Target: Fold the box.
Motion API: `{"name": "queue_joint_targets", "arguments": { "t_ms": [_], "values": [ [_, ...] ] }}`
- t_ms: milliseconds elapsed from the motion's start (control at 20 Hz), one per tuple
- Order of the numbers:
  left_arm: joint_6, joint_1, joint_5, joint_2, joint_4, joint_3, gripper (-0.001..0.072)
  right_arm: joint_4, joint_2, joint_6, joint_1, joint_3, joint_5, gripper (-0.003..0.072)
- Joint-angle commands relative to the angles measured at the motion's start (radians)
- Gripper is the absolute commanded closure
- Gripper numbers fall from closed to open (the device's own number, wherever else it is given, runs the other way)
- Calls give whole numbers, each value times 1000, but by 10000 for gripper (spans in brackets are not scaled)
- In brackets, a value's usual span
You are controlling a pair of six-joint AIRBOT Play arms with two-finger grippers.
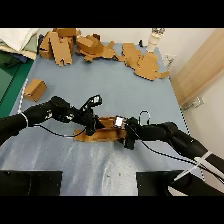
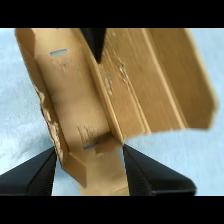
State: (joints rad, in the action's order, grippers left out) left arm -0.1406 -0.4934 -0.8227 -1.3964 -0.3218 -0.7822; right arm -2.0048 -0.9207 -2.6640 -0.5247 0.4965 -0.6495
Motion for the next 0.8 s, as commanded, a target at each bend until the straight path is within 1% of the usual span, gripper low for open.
{"name": "queue_joint_targets", "arguments": {
  "t_ms": [0, 150, 350, 500, 750],
  "values": [
    [0, 1, -8, 0, -1, 0, 695, -28, -78, -83, 11, 51, -19, 71],
    [0, 0, -28, 0, -1, 0, 695, -27, -114, -103, 24, 81, -30, 72],
    [0, 0, -26, 0, 0, 0, 695, -42, -127, -162, 56, 88, -138, 71],
    [0, 1, -25, 0, 0, 0, 695, -131, -132, -273, 94, 88, -145, 72],
    [0, 1, -24, 0, 0, 0, 695, -170, -191, -339, 97, 88, -148, 71]
  ]
}}
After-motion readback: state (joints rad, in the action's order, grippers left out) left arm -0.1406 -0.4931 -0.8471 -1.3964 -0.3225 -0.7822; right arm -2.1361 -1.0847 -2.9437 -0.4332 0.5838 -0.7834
